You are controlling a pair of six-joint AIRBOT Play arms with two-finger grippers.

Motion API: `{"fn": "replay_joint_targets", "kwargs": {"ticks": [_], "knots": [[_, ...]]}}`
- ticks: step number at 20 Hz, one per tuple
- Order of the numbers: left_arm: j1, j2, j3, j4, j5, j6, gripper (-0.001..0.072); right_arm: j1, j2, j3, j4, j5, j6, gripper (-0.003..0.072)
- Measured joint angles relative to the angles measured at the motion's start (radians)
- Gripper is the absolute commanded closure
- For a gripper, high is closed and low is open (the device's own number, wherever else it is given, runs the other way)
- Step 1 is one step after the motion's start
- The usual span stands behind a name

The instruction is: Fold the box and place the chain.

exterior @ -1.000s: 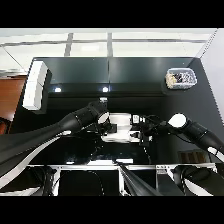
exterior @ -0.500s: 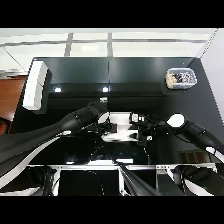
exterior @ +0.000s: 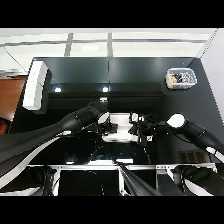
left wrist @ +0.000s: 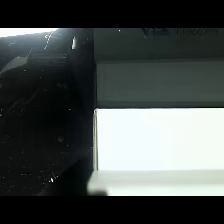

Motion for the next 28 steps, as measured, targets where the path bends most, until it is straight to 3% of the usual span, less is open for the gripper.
{"fn": "replay_joint_targets", "kwargs": {"ticks": [5, 9, 15, 21, 28], "knots": [[0.01, 0.0, 0.0, 0.0, 0.014, -0.003, 0.0682, -0.092, 0.104, 0.061, -0.195, 0.091, 0.378, 0.0664], [0.021, 0.0, 0.0, 0.002, 0.022, -0.011, 0.0681, -0.296, 0.17, 0.133, -0.383, 0.242, 0.774, 0.0665], [0.024, 0.0, 0.0, 0.002, 0.025, -0.011, 0.0681, -0.594, 0.175, 0.036, -0.439, 0.23, 1.26, 0.0664], [0.025, 0.0, 0.0, 0.002, 0.026, -0.012, 0.0681, -0.567, 0.079, -0.085, -0.198, 0.269, 1.222, 0.0664], [0.025, 0.0, 0.0, 0.0, 0.026, -0.013, 0.0681, -0.426, -0.03, -0.111, 0.003, 0.246, 1.065, 0.0664]]}}
